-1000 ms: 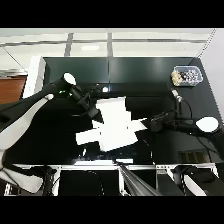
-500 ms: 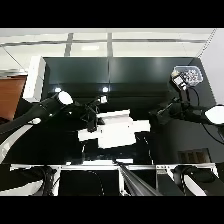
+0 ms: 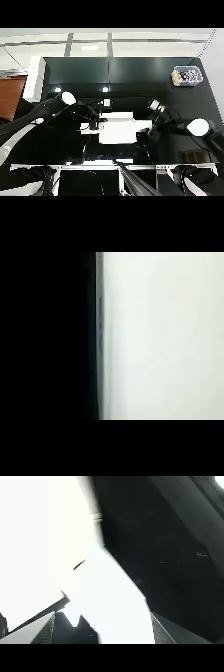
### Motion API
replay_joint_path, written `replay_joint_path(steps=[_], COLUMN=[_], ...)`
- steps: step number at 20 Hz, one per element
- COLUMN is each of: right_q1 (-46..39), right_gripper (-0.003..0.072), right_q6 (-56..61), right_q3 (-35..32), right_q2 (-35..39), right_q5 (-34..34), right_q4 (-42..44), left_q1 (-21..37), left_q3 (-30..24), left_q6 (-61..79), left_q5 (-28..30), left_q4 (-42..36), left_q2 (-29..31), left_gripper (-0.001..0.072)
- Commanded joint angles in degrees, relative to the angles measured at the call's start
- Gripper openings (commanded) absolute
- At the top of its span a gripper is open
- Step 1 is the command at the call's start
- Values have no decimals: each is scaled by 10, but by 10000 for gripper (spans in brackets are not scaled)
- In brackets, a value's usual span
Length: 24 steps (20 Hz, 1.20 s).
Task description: Fold the box and place the chain.
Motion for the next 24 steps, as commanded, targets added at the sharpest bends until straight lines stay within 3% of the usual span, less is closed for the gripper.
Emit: replay_joint_path(steps=[1,9,14,24], right_q1=[58,117,150,152], right_gripper=[717,714,714,714], right_q6=[-29,-242,-268,-264], right_q3=[-41,-41,-32,-30], right_q2=[-1,-44,-92,-96], right_q5=[-47,-40,-74,-134], right_q4=[-8,12,43,85], left_q1=[-8,-9,-9,-9], left_q3=[2,2,2,2], left_q6=[-26,-27,-27,-29], left_q5=[3,4,4,3], left_q4=[28,29,29,29], left_q2=[-3,-4,-4,-4], left_gripper=[26,25,26,26])
